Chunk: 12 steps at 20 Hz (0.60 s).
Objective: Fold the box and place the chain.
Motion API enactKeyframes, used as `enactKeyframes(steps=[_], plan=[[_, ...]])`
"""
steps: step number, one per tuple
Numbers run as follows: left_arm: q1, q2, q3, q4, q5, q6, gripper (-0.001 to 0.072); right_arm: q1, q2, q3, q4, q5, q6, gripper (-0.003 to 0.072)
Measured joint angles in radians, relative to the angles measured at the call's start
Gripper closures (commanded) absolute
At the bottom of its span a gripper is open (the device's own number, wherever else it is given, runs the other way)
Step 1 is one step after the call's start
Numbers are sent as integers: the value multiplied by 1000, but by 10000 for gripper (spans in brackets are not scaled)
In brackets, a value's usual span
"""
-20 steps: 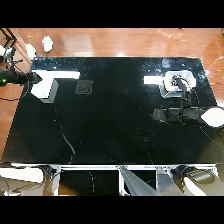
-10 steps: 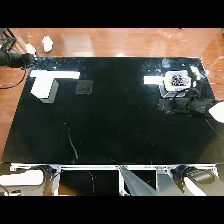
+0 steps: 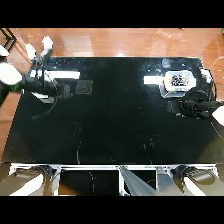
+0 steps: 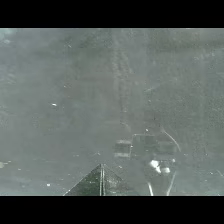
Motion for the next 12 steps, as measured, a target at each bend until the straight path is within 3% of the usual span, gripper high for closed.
enactKeyframes(steps=[2, 5, 12], plan=[[-10, 96, -123, 2, 45, -4, 694, 0, 2, -6, -10, -11, 8, 666], [-13, 183, -220, 11, 72, -6, 693, 0, 2, -11, -19, -27, 14, 667], [-16, 230, -272, 18, 87, -6, 693, 0, 3, -14, -22, -39, 17, 666]])
